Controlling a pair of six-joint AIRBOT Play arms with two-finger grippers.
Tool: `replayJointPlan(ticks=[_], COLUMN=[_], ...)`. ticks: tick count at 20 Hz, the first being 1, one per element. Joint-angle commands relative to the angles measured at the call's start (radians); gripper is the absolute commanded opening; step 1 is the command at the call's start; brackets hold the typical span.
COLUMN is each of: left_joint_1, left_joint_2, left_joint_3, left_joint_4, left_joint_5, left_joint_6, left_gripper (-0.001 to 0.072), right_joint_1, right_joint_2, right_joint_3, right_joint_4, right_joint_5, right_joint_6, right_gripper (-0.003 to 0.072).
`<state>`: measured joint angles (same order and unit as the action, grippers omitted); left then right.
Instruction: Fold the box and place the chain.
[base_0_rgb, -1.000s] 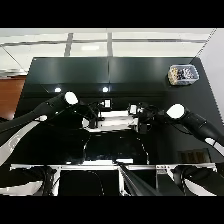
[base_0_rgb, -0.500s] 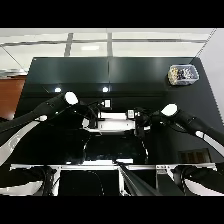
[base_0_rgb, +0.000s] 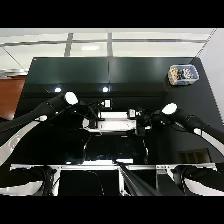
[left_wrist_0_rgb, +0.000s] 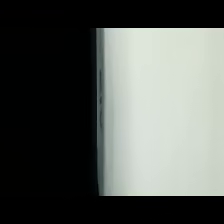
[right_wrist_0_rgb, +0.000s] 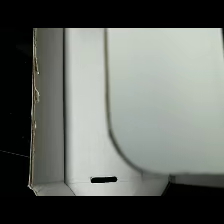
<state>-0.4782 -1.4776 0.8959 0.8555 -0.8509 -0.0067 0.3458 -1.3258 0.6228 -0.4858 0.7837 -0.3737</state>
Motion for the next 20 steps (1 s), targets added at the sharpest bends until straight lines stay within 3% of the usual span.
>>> replayJointPlan(ticks=[1, 20], left_joint_1=[0.000, 0.000], left_joint_2=[0.000, 0.000], left_joint_3=[-0.001, -0.001], left_joint_4=[0.000, 0.000], left_joint_5=[0.000, 0.002], left_joint_6=[0.000, 0.000], left_gripper=[0.0024, 0.0025], right_joint_1=[-0.002, 0.043], right_joint_2=[-0.002, -0.006], right_joint_3=[0.000, 0.000], right_joint_4=[0.002, -0.073], right_joint_5=[0.000, -0.060], right_joint_6=[-0.001, 0.068], right_gripper=[0.0704, 0.0704])
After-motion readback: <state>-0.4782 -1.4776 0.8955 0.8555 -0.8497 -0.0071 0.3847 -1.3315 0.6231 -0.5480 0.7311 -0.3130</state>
